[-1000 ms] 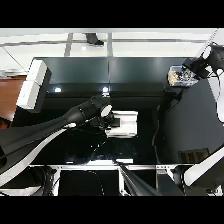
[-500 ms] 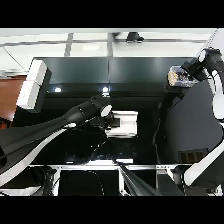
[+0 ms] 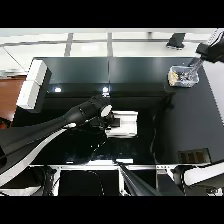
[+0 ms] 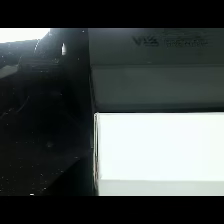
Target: Fold the box and place the chain.
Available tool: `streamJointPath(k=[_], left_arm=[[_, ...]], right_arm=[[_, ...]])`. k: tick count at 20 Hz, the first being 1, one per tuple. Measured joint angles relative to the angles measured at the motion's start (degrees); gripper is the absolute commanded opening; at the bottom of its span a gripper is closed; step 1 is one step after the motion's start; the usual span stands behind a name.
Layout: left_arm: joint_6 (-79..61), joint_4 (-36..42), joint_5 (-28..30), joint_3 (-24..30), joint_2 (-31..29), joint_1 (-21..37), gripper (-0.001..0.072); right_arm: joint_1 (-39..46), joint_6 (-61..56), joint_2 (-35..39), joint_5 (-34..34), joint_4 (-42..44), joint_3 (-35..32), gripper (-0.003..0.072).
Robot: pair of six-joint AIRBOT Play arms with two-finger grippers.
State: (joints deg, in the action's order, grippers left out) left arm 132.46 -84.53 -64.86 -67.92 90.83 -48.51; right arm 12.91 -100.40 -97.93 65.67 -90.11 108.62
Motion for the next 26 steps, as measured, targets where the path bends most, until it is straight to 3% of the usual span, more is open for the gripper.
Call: streamJointPath(k=[8,14,22,26], left_arm=[[-0.02,-0.02,0.04,0.00,0.00,0.00,0.0030],[0.00,-0.02,0.07,0.00,0.00,0.00,0.0030],[0.00,-0.02,0.04,0.00,0.00,0.00,0.0030],[0.00,-0.02,0.04,0.00,0.00,0.00,0.0030]], right_arm=[[-2.36,9.99,22.71,4.33,13.62,-2.25,0.0017],[-9.90,12.41,36.83,7.74,18.93,-6.29,0.0017],[-19.50,18.01,42.36,20.13,33.81,-9.53,0.0018],[-21.35,22.34,42.69,21.35,45.53,-14.99,0.0018]])
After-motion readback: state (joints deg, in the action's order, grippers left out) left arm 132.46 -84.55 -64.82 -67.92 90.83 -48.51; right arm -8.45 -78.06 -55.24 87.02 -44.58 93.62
